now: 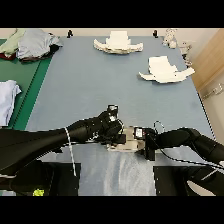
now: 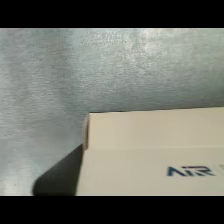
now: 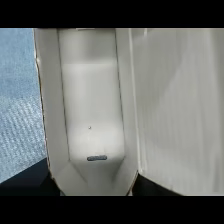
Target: Fold the box.
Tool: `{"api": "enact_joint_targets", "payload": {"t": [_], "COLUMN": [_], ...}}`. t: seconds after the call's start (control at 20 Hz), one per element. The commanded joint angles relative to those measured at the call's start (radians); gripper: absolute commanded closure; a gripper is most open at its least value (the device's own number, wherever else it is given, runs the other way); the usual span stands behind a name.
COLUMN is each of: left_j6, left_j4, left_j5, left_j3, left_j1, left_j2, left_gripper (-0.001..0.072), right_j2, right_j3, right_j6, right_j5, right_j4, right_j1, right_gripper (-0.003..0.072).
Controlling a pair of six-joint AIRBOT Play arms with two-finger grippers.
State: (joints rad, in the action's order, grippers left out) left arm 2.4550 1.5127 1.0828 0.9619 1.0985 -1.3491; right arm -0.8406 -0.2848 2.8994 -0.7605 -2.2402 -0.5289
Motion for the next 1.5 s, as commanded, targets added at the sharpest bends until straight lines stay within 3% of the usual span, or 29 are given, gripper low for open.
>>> {"api": "enact_joint_targets", "payload": {"t": [0.0, 0.4, 0.45, 0.5, 0.55, 0.8, 1.1, 1.2, 1.3, 1.45], "left_j6": [0.008, 0.025, 0.022, 0.022, 0.022, 0.012, -0.130, -0.192, -0.301, -0.431], "left_j4": [0.013, 0.010, 0.009, 0.010, 0.010, 0.011, 0.045, 0.067, 0.072, 0.085], "left_j5": [0.002, 0.023, 0.021, 0.021, 0.025, 0.056, 0.381, 0.514, 0.612, 0.609], "left_j3": [0.004, 0.005, 0.006, 0.010, 0.015, 0.056, 0.232, 0.262, 0.262, 0.258], "left_j1": [0.006, 0.006, 0.006, 0.006, 0.005, 0.005, 0.005, 0.005, 0.005, 0.005], "left_j2": [-0.003, -0.002, -0.002, -0.002, -0.002, -0.002, 0.050, 0.073, 0.095, 0.106], "left_gripper": [0.0676, 0.0691, 0.0568, 0.0260, 0.0168, 0.0167, 0.0168, 0.0176, 0.0687, 0.0695], "right_j2": [0.000, 0.000, 0.000, 0.000, 0.000, 0.000, 0.000, 0.000, 0.000, 0.000], "right_j3": [-0.001, -0.001, -0.001, -0.001, -0.001, -0.001, -0.001, -0.001, -0.001, -0.001], "right_j6": [0.000, 0.000, 0.000, 0.000, 0.000, 0.000, 0.000, 0.000, 0.000, 0.000], "right_j5": [0.000, 0.000, 0.000, 0.000, 0.000, 0.000, 0.000, 0.000, 0.000, 0.000], "right_j4": [0.000, 0.000, 0.000, 0.000, 0.000, 0.000, 0.000, 0.000, 0.000, 0.000], "right_j1": [-0.001, -0.001, -0.001, -0.001, -0.001, -0.001, -0.001, -0.001, -0.001, -0.001], "right_gripper": [0.0181, 0.0181, 0.0181, 0.0181, 0.0181, 0.0181, 0.0181, 0.0181, 0.0181, 0.0181]}}
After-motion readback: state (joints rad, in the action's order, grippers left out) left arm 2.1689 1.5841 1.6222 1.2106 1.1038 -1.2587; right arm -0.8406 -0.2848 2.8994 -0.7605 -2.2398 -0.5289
